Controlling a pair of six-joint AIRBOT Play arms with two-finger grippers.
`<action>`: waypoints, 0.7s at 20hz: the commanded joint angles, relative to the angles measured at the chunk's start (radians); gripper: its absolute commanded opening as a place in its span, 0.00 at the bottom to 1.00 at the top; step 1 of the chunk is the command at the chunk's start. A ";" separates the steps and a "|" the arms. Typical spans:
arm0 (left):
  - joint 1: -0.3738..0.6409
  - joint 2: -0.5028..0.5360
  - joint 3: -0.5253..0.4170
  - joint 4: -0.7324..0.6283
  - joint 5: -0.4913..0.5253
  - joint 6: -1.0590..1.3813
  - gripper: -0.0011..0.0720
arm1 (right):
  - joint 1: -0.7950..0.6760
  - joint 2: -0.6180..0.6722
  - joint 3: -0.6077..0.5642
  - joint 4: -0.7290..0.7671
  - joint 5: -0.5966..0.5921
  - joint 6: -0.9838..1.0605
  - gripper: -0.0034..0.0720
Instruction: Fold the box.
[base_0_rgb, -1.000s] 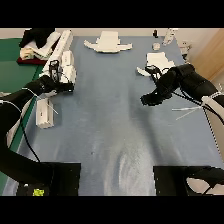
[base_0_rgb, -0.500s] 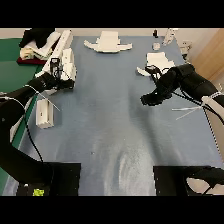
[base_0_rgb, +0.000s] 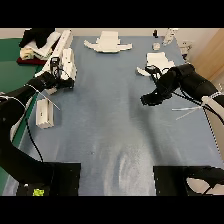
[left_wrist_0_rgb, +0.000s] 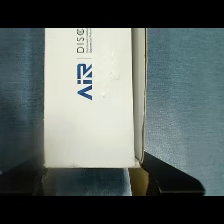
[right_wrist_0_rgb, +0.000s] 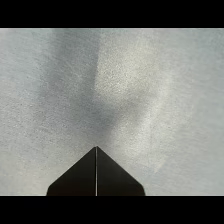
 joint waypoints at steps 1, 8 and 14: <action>-0.001 0.000 0.001 0.000 0.011 -0.001 0.71 | 0.000 0.000 0.001 0.000 0.000 0.000 0.05; -0.001 0.002 0.002 -0.004 0.008 -0.005 0.96 | 0.000 0.000 0.001 0.000 0.000 0.000 0.05; 0.029 0.062 0.002 -0.003 -0.098 -0.004 0.96 | 0.000 0.000 0.001 0.000 0.000 0.000 0.05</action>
